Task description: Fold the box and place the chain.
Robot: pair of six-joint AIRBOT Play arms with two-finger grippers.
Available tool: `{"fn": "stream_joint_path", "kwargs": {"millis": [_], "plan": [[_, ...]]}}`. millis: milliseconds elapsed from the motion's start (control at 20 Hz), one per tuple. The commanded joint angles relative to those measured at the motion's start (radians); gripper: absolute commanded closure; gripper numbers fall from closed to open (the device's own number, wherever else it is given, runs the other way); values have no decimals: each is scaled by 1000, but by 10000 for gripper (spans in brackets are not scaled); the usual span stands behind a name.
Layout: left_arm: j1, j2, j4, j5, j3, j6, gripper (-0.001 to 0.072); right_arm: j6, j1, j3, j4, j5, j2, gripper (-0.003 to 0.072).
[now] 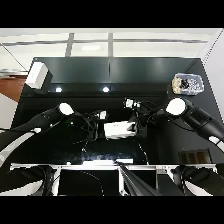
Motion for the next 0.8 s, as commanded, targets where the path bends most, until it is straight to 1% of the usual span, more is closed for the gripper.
{"fn": "stream_joint_path", "kwargs": {"millis": [0, 50, 100, 400, 500, 750], "plan": [[-1, -1, 0, -1, 0, -1, 222, 7, 1, 18, -3, 2, 0, 332], [-1, -1, 0, -1, 0, -1, 222, 7, 1, 18, -5, 4, 0, 306], [-1, -1, 0, -1, 0, -1, 222, 7, 1, 18, -10, 3, 0, 305], [-1, -1, 0, -1, 0, -1, 222, 7, 3, 18, -50, -1, 0, 328], [-1, -1, 0, -1, 0, -1, 222, 7, 9, 18, -53, -2, -1, 475], [-1, -1, 0, -1, 0, -1, 222, 7, 20, 18, -53, -7, -1, 471]]}}
